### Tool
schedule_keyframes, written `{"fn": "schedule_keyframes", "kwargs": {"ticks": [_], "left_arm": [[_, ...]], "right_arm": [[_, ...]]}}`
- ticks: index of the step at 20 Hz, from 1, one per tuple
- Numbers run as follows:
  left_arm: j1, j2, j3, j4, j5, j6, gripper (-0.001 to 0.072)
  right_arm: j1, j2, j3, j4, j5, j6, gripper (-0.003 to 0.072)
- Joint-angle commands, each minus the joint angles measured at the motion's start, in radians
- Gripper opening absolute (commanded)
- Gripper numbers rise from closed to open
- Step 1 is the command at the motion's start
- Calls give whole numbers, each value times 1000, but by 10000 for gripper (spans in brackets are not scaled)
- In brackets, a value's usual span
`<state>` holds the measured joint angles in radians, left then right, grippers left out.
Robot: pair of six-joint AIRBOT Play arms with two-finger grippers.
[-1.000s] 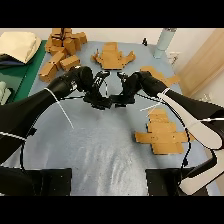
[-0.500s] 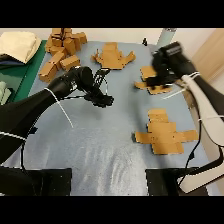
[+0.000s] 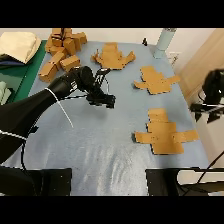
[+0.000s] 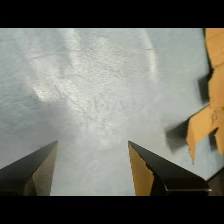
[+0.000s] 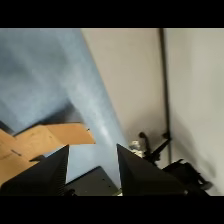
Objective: Fold the box.
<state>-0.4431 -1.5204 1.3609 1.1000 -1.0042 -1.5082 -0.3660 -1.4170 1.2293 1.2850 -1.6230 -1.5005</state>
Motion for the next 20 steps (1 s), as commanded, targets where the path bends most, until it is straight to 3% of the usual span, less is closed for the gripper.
{"fn": "schedule_keyframes", "kwargs": {"ticks": [1,8,12,15,16,20], "left_arm": [[1,0,1,-96,-41,21,669],[2,0,1,-210,-187,84,669],[2,0,1,-216,-180,83,669],[0,0,1,-233,-157,82,669],[0,0,1,-234,-150,82,669],[2,0,1,-232,-132,119,668]], "right_arm": [[-182,27,-120,184,64,-190,466],[-383,5,-126,450,93,-432,466],[-391,-45,-135,497,97,-463,438],[-387,-49,-172,550,88,-472,149],[-386,-49,-183,605,72,-473,17],[-327,-34,-189,930,32,-516,3]]}}
